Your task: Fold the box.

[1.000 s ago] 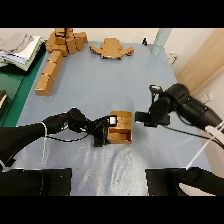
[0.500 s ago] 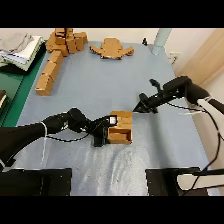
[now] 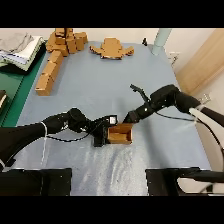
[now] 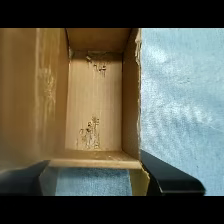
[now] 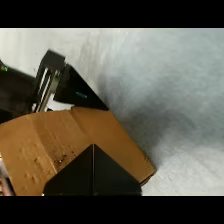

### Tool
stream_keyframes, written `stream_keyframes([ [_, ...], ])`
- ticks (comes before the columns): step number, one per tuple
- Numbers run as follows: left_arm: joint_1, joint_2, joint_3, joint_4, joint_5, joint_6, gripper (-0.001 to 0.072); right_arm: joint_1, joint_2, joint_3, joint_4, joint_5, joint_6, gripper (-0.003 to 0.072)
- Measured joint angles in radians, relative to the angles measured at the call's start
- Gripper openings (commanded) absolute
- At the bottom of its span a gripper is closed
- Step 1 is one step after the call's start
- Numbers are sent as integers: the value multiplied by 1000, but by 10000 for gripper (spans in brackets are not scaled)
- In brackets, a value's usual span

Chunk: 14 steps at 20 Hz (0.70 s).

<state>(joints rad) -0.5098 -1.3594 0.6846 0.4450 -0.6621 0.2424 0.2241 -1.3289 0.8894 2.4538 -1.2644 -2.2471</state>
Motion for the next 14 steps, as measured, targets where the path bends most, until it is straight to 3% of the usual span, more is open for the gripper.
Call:
stream_keyframes([
  [7, 0, 0, 0, 0, 0, 0, 599, 195, 322, -212, -186, 312, -95, 4],
  [14, 0, 0, 0, 0, 0, 0, 599, 425, 447, -325, -401, 521, -122, 8],
])
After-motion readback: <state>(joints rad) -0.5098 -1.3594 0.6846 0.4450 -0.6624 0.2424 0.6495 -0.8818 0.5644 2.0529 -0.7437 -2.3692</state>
